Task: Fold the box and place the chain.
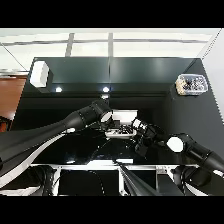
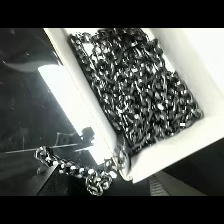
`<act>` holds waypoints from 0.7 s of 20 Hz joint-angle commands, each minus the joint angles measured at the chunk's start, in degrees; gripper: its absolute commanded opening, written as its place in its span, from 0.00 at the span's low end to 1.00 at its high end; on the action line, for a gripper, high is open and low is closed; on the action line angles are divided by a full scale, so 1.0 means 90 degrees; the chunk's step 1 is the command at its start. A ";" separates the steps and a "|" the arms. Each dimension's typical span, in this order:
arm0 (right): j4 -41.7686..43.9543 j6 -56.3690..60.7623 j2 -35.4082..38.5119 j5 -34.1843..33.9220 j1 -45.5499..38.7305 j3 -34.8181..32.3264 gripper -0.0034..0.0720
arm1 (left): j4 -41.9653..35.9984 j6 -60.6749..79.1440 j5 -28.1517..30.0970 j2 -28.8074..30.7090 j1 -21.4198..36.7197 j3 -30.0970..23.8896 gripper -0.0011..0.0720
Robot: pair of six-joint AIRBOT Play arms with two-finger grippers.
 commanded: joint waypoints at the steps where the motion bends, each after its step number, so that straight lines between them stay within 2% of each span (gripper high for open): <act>1: -0.0250 0.0199 -0.0015 -0.0036 0.0027 -0.0080 0.82 | -0.0002 -0.0002 0.0027 -0.0002 0.0007 0.0002 0.05; 3: -0.0257 0.0219 -0.0015 0.0012 0.0027 -0.0100 0.81 | -0.0002 -0.0002 0.0027 -0.0002 0.0007 0.0002 0.05; 5: -0.0265 0.0219 -0.0015 0.0007 0.0027 -0.0102 0.74 | -0.0002 -0.0002 0.0032 -0.0002 0.0007 0.0002 0.05; 7: -0.0367 0.0219 -0.0015 0.0007 0.0027 -0.0104 0.74 | -0.0002 -0.0002 0.0039 -0.0002 0.0007 0.0002 0.05; 8: -0.0425 0.0219 -0.0015 0.0012 0.0027 -0.0109 0.58 | -0.0002 -0.0002 0.0053 -0.0002 0.0007 0.0002 0.05; 9: -0.0459 0.0219 -0.0017 0.0010 0.0027 -0.0112 0.57 | -0.0002 -0.0002 0.0080 -0.0002 0.0007 0.0002 0.05; 10: -0.0471 0.0219 -0.0017 0.0022 0.0029 -0.0112 0.40 | -0.0005 -0.0002 0.0114 -0.0002 0.0007 0.0002 0.05; 13: -0.0474 0.0219 -0.0017 0.0090 0.0027 -0.0109 0.06 | -0.0007 -0.0002 0.0119 -0.0002 0.0007 0.0002 0.05; 14: -0.0471 0.0219 -0.0017 0.0112 0.0027 -0.0109 0.07 | -0.0007 -0.0002 0.0119 -0.0002 0.0007 0.0002 0.05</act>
